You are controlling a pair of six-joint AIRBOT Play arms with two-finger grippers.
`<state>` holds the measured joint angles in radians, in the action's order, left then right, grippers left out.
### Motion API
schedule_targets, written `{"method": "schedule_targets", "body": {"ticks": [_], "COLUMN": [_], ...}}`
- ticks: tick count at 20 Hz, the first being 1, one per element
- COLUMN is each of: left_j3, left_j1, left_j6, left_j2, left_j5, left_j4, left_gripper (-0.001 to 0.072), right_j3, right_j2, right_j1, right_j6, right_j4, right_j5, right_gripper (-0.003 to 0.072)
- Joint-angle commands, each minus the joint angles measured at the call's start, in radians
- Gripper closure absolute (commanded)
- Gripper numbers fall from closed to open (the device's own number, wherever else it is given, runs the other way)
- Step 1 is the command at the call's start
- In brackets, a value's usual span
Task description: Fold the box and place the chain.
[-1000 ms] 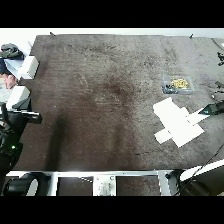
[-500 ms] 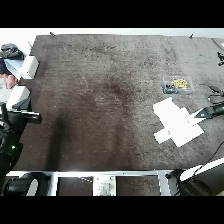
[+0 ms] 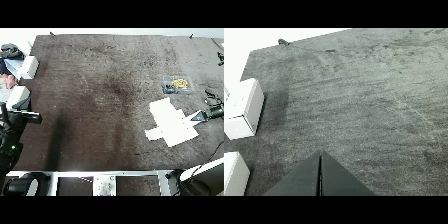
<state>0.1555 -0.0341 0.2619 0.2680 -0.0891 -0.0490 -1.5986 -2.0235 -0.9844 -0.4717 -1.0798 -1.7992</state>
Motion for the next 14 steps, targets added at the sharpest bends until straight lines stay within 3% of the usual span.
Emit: {"method": "schedule_targets", "body": {"ticks": [1, 4, 6, 10, 14], "left_j3": [0.0, 0.0, 0.0, 0.0, 0.003], "left_j1": [-0.001, -0.001, -0.001, -0.001, -0.001], "left_j6": [0.0, 0.0, 0.0, 0.0, 0.0], "left_j2": [-0.001, -0.001, -0.001, -0.001, -0.001], "left_j5": [0.0, 0.0, 0.0, 0.0, 0.004], "left_j4": [0.0, 0.0, 0.0, 0.0, 0.0], "left_gripper": [0.0697, 0.0697, 0.0697, 0.0697, 0.0697], "right_j3": [0.114, 0.319, 0.489, 0.78, 0.875], "right_j2": [0.055, 0.142, 0.215, 0.33, 0.351], "right_j1": [0.002, 0.024, 0.081, 0.276, 0.563], "right_j6": [0.01, 0.069, 0.153, 0.211, 0.255], "right_j4": [0.124, 0.378, 0.469, 0.748, 1.013], "right_j5": [-0.008, -0.007, 0.028, 0.267, 0.491], "right_gripper": [0.0698, 0.07, 0.07, 0.07, 0.0701]}}
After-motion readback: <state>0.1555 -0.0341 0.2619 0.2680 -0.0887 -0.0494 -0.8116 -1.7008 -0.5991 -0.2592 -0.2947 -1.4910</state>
